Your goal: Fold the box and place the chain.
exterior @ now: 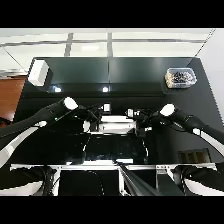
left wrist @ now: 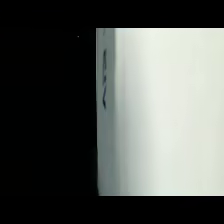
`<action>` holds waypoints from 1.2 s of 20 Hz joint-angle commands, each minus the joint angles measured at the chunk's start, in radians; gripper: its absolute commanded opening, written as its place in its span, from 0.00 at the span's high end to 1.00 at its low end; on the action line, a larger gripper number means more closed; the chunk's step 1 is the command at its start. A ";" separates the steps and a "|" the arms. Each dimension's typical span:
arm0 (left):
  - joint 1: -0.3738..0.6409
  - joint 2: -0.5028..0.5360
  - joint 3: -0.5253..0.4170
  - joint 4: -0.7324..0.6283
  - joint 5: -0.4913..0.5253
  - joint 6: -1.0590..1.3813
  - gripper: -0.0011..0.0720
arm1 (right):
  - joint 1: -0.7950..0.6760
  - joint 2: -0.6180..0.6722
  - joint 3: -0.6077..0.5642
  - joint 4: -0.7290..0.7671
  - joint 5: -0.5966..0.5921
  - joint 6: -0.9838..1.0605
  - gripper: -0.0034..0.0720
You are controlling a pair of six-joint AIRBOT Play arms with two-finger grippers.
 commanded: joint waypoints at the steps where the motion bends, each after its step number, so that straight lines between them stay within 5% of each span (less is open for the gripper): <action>1: 0.000 0.013 0.001 0.008 -0.002 -0.064 0.65 | 0.001 -0.001 -0.001 -0.002 0.000 0.002 0.34; 3: 0.011 0.057 0.001 0.034 -0.002 -0.163 0.00 | 0.001 -0.001 -0.001 -0.002 0.000 0.002 0.34; 7: 0.095 0.212 0.001 0.258 -0.079 -0.489 0.00 | 0.001 -0.001 -0.001 -0.004 0.001 0.002 0.34; 9: 0.155 0.290 0.001 0.319 -0.215 -0.660 0.01 | 0.001 -0.001 -0.001 -0.005 0.000 0.002 0.41; 10: 0.186 0.320 0.001 0.313 -0.329 -0.746 0.07 | 0.001 -0.001 -0.001 -0.005 0.000 0.002 0.55; 11: 0.210 0.335 0.000 0.283 -0.435 -0.796 0.30 | 0.001 -0.001 -0.001 -0.005 0.000 0.002 0.55; 12: 0.227 0.334 -0.004 0.219 -0.552 -0.828 0.69 | 0.001 -0.001 -0.001 -0.005 0.000 0.002 0.55; 13: 0.229 0.325 -0.016 0.144 -0.630 -0.830 0.95 | 0.001 -0.001 -0.001 -0.005 0.000 0.002 0.55; 15: 0.191 0.305 -0.071 -0.047 -0.632 -0.830 0.95 | 0.000 -0.001 -0.001 -0.006 0.000 0.002 0.55; 19: 0.060 0.272 -0.126 -0.256 -0.252 -0.686 0.95 | -0.002 -0.001 0.000 -0.012 -0.010 0.002 0.54; 22: 0.051 0.224 -0.114 -0.452 0.005 -0.533 0.95 | -0.002 -0.001 0.000 -0.012 -0.010 0.002 0.54; 24: 0.051 0.188 -0.098 -0.426 0.113 -0.534 0.95 | -0.002 -0.001 0.000 -0.012 -0.010 0.002 0.54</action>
